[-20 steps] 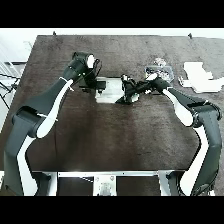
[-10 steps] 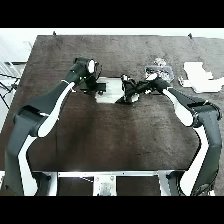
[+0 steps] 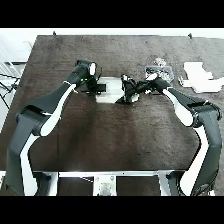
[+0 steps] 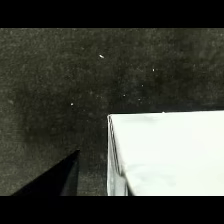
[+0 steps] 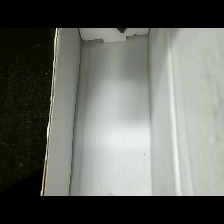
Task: Fold the box and place the chain.
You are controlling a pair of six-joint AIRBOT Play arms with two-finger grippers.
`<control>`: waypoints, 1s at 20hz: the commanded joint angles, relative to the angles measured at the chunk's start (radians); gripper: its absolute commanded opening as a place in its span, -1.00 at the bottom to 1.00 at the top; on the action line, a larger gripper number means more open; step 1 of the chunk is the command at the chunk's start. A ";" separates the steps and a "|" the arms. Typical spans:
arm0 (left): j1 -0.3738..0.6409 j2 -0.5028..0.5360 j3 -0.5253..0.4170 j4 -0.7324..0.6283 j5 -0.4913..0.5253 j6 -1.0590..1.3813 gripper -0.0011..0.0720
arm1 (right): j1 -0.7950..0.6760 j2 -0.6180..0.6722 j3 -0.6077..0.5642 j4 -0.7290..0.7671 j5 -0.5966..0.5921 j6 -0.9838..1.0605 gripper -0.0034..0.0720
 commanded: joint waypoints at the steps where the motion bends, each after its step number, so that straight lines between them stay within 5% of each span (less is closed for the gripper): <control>1: 0.002 -0.001 0.001 0.016 0.008 -0.018 -0.34 | 0.000 0.000 0.000 0.000 0.000 0.000 0.43; 2: 0.002 -0.001 0.001 0.016 0.008 -0.019 -0.35 | 0.000 0.000 0.000 0.000 0.000 0.000 0.43; 4: 0.002 -0.001 0.001 0.017 0.016 -0.021 -0.91 | 0.000 0.000 0.000 0.000 0.000 0.000 0.43; 12: 0.002 -0.001 0.002 0.016 0.019 -0.021 -0.91 | 0.000 0.000 0.000 0.000 0.000 0.000 0.43; 13: 0.002 -0.001 0.002 0.013 0.019 -0.020 -0.80 | 0.000 0.000 0.000 0.000 0.000 0.000 0.43; 14: 0.002 -0.001 0.003 0.010 0.019 -0.020 -0.14 | 0.000 0.000 0.000 0.000 0.000 0.000 0.43; 15: 0.002 -0.001 0.003 0.008 0.019 -0.020 -0.01 | 0.001 0.000 0.000 0.000 0.000 0.000 0.43; 20: 0.002 -0.001 0.004 0.002 0.010 -0.003 -0.01 | 0.000 0.000 0.000 0.000 0.000 0.000 0.43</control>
